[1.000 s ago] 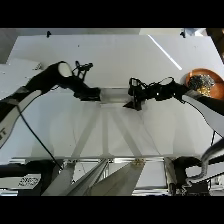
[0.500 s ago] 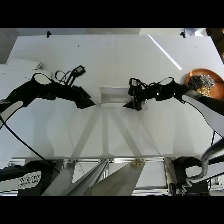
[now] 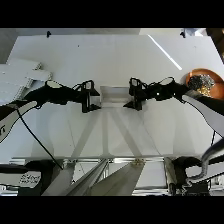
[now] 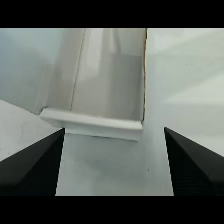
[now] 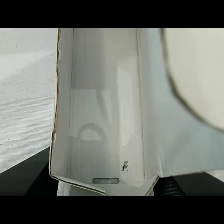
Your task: Fold the box and place the chain.
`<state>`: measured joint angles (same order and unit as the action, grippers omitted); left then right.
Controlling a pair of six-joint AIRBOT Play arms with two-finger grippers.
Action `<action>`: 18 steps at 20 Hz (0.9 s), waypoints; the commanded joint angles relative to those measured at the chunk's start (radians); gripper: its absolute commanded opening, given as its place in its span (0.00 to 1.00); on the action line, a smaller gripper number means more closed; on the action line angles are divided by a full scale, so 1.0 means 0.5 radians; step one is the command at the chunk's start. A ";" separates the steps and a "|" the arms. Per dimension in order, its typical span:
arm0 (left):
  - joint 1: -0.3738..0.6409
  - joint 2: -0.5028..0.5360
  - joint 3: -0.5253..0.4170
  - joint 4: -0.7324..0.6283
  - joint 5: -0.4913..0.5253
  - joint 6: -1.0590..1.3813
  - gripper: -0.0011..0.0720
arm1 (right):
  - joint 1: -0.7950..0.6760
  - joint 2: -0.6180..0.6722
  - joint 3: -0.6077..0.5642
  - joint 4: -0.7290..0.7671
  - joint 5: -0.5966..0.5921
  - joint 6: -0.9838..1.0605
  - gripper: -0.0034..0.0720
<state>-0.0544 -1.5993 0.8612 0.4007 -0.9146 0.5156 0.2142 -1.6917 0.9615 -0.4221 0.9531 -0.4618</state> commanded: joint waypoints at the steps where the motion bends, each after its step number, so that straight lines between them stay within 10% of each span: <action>1: 0.002 -0.037 -0.001 0.066 0.101 0.092 0.97 | 0.002 0.000 0.002 -0.001 0.002 0.000 0.74; 18: 0.179 -0.209 0.299 0.154 -0.542 0.127 0.97 | 0.002 0.000 0.002 -0.001 0.002 0.000 0.74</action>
<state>0.0479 -1.6726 0.9958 0.4789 -1.1572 0.6090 0.2146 -1.6917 0.9615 -0.4225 0.9539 -0.4622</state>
